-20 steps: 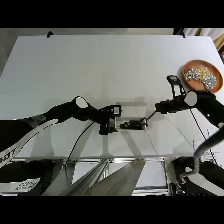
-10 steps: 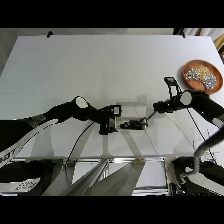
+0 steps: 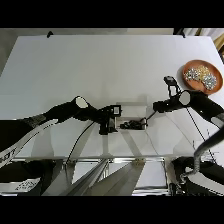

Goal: Fold the box and place the chain.

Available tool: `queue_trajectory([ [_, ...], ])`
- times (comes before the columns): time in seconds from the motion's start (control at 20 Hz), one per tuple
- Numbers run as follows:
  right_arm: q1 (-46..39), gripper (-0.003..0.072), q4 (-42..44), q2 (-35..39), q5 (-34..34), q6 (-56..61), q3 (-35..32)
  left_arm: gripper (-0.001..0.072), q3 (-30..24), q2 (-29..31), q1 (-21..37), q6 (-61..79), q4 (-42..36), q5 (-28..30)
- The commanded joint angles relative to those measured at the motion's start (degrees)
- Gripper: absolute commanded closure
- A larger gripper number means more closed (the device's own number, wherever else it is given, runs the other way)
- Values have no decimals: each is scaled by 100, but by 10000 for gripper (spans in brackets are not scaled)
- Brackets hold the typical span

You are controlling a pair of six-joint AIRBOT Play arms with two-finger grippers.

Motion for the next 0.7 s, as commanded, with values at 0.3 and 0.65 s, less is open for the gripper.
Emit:
queue_trajectory([
  [0.3,7,670,11,9,-7,-146,-2,376,0,4,2,2,0,0],
  [0.65,7,670,33,1010,385,-542,-2,376,0,2,2,2,0,0],
])
